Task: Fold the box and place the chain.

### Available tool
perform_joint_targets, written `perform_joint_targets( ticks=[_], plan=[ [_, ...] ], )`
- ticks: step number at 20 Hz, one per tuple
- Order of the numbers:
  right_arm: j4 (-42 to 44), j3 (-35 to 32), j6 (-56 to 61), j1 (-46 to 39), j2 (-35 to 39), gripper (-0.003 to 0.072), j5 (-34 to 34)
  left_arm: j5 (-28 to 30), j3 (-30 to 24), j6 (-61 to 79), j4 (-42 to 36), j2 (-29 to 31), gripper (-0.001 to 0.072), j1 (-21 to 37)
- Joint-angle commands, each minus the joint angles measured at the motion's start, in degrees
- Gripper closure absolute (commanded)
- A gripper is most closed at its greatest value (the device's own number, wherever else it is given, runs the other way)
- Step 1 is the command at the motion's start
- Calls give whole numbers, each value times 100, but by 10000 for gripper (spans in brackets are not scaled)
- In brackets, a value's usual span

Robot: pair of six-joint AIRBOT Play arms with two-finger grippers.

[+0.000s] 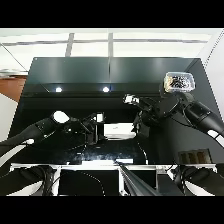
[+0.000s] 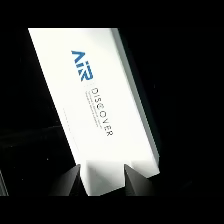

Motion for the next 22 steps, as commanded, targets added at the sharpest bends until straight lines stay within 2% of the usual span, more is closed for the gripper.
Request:
perform_joint_targets(
  ticks=[1, 3, 5, 6, 8, 9, 10, 13, 22],
  plan=[
    [76, 92, 282, -66, 173, 345, -37, 2, 4, -2, 0, -4, 246, -4],
    [249, 92, 654, -286, 293, 348, -210, 2, 4, -2, 0, -4, 246, -4],
    [286, 44, 1353, -693, 328, 602, -352, 2, 4, -2, 0, -4, 246, -4],
    [424, -92, 1698, -933, 328, 629, -264, 2, 4, -2, 0, -4, 246, -4],
    [1700, -431, 1934, -1333, 326, 631, -186, 2, 4, -2, 0, -4, 246, -4],
    [2315, -570, 1937, -1405, 326, 668, -188, 2, 4, -2, 0, -4, 246, -4],
    [2708, -688, 1937, -1397, 317, 668, -190, 2, 4, -2, 0, -4, 246, -4],
    [2839, -890, 2013, -1128, 232, 667, -177, 2, 4, -2, 0, -4, 246, -4],
    [2634, -901, 2269, -732, -555, 667, 81, 2, 4, -2, 0, -4, 246, -4]
  ],
)
